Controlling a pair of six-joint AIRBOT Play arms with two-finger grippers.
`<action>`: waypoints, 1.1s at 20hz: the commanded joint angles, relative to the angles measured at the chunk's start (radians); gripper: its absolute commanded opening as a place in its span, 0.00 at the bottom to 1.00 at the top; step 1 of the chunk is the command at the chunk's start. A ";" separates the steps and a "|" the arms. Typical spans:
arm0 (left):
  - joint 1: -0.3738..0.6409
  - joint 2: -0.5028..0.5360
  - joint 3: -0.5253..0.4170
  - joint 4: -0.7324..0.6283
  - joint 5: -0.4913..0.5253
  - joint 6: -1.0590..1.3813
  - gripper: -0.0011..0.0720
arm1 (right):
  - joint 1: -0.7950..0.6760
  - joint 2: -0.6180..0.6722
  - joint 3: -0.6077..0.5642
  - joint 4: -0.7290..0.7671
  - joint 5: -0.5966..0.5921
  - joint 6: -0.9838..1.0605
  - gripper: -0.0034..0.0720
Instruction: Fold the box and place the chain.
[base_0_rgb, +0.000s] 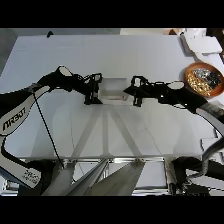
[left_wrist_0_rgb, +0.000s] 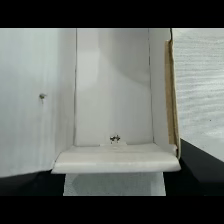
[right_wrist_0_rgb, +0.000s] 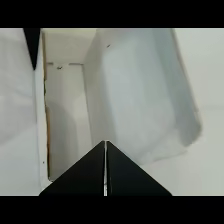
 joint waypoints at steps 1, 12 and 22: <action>0.000 0.001 0.000 0.000 0.000 0.000 0.39 | 0.000 0.082 0.000 -0.179 -0.106 0.317 0.06; 0.000 0.001 0.000 0.000 0.000 0.000 0.39 | -0.079 -0.085 0.000 -0.359 -0.081 0.522 0.06; 0.000 0.001 0.000 0.000 0.000 0.000 0.39 | -0.011 -0.114 0.000 -0.216 0.006 0.005 0.31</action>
